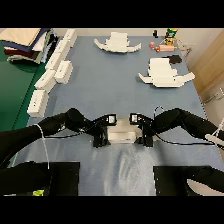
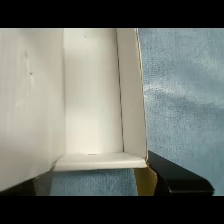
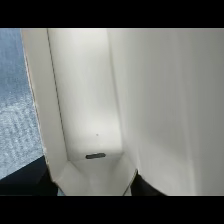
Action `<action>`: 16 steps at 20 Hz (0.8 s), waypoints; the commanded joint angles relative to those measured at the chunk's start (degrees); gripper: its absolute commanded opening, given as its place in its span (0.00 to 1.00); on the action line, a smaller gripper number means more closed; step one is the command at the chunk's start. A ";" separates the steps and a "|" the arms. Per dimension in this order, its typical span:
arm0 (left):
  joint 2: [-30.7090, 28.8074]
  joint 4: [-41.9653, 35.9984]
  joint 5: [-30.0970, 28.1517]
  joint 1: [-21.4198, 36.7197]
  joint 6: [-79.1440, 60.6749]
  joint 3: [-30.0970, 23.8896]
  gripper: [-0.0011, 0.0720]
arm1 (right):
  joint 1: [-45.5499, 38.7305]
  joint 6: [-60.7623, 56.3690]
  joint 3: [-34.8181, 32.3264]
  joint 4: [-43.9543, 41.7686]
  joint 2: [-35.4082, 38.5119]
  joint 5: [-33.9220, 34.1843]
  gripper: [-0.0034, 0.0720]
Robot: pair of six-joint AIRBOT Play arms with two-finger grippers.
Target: Fold the box.
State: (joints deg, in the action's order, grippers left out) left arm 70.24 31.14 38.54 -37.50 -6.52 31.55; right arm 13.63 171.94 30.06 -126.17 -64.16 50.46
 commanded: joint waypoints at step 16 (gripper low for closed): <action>-0.59 -1.79 -3.93 -2.12 -1.25 -1.38 0.70 | 0.00 -0.02 -0.02 -0.02 -0.04 0.00 0.71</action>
State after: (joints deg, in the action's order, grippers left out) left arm 69.30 29.89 34.70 -39.22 -7.81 30.22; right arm 13.63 171.92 30.06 -126.17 -64.16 50.43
